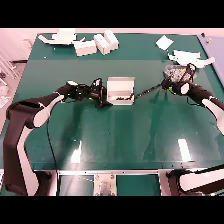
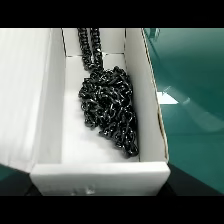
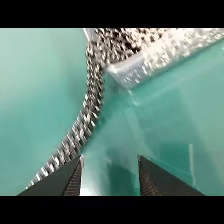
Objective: Fold the box and place the chain.
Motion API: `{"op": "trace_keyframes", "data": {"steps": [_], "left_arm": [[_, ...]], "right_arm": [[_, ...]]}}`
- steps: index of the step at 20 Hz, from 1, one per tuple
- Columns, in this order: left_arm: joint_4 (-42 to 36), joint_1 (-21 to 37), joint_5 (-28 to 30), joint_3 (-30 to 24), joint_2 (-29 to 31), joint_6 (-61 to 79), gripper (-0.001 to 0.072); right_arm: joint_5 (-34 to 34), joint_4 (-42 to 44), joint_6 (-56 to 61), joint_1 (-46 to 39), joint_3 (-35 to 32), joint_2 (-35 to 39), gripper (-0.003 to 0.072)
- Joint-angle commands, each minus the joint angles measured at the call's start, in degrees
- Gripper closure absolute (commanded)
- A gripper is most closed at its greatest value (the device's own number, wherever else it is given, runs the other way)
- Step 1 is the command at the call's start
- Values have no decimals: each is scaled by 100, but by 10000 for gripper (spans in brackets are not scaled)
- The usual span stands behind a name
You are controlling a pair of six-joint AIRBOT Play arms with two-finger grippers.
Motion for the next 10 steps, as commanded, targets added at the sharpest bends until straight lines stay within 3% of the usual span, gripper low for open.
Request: {"op": "trace_keyframes", "data": {"steps": [1,5,8,10], "left_arm": [[0,7,0,4,2,0,425],[0,7,0,4,2,0,425],[0,7,-2,4,2,0,425],[0,7,-2,4,2,0,425]], "right_arm": [[-389,358,160,31,267,-339,273],[-385,396,157,157,728,-787,300],[-393,396,160,177,896,-984,484],[-404,393,155,144,999,-1027,546]]}}
